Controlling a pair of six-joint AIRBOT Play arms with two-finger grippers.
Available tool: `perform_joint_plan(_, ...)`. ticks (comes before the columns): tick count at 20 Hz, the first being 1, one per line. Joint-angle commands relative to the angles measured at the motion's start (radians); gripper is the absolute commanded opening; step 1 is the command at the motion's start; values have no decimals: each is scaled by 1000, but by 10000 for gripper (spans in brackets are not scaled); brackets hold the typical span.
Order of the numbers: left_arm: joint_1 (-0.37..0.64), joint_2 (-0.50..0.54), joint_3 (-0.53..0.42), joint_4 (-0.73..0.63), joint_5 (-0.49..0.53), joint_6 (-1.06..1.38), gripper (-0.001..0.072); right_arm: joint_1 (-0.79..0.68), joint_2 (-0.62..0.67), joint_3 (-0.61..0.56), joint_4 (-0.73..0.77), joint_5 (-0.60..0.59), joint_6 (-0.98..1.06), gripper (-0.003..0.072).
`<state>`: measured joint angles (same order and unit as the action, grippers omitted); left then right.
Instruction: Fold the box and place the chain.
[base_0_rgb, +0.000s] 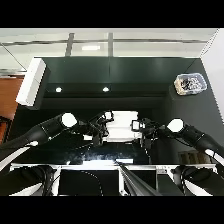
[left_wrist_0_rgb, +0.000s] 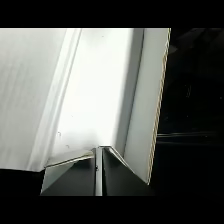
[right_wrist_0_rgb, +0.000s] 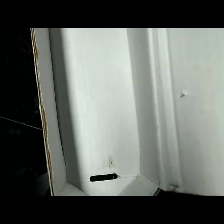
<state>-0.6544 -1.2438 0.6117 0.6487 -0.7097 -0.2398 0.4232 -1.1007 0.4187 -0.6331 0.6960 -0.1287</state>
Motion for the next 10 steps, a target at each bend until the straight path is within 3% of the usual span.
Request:
perform_joint_plan(1, 0, -3, -1, -14, -27, 5, 57, 1, 0, 1, 1, 0, 0, 107)
perform_joint_plan(6, 0, -4, -1, -14, -14, 6, 74, 1, 0, 1, 1, 0, 0, 107)
perform_joint_plan(7, 0, -4, -1, -14, -2, 6, 110, 1, 0, 1, 1, 0, 0, 107)
perform_joint_plan(8, 0, -4, -1, -14, 7, 10, 208, 1, 0, 1, 1, 0, 0, 107)
perform_joint_plan(10, 0, -3, -1, -13, 13, 11, 239, 1, 0, 1, 1, 0, 0, 107)
